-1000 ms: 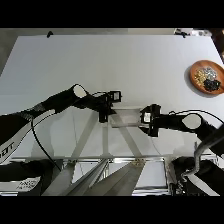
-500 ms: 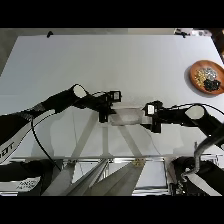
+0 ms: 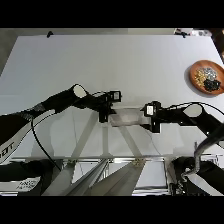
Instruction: Fold the box and place the chain.
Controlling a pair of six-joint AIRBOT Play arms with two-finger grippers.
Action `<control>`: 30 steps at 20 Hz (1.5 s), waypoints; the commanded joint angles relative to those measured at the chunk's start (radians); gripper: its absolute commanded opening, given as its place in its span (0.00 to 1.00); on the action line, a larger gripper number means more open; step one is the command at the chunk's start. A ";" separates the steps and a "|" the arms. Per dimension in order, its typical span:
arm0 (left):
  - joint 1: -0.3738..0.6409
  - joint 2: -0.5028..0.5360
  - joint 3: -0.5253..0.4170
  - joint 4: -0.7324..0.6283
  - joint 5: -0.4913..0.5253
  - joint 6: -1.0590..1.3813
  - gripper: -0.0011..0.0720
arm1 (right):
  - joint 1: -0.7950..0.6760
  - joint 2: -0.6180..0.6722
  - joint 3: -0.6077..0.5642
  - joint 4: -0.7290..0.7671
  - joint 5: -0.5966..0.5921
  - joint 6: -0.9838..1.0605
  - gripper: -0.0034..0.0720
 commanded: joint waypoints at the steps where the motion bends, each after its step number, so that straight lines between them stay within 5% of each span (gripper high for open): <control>1: -0.001 0.000 0.001 0.000 0.000 0.000 0.03 | -0.001 -0.003 0.001 0.010 -0.004 -0.011 0.96; 30: -0.001 0.000 0.001 0.000 0.000 0.000 0.03 | 0.045 -0.101 0.053 0.024 -0.034 -0.064 0.95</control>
